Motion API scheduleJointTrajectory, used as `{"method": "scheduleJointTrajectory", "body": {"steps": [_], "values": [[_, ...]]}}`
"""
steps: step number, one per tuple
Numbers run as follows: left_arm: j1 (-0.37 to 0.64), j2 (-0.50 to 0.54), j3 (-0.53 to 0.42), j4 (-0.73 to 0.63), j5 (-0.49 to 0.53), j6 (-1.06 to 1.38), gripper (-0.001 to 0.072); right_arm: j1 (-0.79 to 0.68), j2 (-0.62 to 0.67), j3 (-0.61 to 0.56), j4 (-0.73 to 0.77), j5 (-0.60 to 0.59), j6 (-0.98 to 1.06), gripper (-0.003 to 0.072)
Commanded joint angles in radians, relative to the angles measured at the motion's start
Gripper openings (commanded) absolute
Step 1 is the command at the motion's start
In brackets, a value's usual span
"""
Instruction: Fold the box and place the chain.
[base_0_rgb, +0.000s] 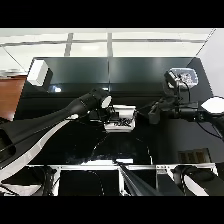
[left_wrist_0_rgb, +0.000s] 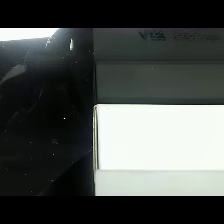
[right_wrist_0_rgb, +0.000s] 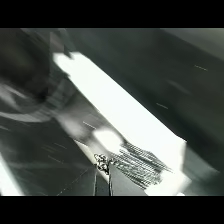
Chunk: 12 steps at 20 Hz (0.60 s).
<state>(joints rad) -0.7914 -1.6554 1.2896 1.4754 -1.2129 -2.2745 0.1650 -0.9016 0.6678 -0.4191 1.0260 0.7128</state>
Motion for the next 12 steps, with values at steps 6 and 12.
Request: {"method": "scheduleJointTrajectory", "body": {"steps": [6,12], "values": [[0.000,-0.001,0.000,0.000,0.002,0.000,0.0028,0.125,0.000,0.007,0.022,-0.193,0.126,0.0310],[0.000,-0.001,0.000,0.004,0.017,0.007,0.0027,-0.022,0.000,0.007,-0.041,-0.178,0.125,0.0310]]}}
